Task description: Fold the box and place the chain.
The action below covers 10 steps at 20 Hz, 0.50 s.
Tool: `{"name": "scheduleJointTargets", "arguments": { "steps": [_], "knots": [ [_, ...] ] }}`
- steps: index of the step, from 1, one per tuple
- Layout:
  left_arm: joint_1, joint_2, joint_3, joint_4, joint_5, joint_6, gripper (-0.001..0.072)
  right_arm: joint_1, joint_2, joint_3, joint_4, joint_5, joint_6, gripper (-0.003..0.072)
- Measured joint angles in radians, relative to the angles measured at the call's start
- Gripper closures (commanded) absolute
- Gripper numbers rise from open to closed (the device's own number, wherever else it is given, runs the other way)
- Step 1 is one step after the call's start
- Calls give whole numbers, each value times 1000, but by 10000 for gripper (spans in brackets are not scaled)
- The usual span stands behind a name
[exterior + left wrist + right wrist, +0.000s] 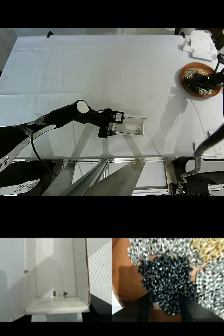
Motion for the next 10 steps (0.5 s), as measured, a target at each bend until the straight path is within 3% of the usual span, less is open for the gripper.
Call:
{"name": "scheduleJointTargets", "arguments": {
  "steps": [1, 3, 6, 10],
  "knots": [
    [0, 0, 0, 0, 0, 0, 375, 0, -12, 1, 2, 14, -2, 377],
    [0, 0, 0, 0, 0, 0, 375, 0, -28, 3, 6, 31, -2, 547],
    [0, 0, 0, 0, 0, 0, 375, 0, -32, 5, 5, 43, -4, 676],
    [0, 0, 0, 0, 0, 0, 375, 0, 26, 6, 5, 56, -35, 676]
  ]
}}
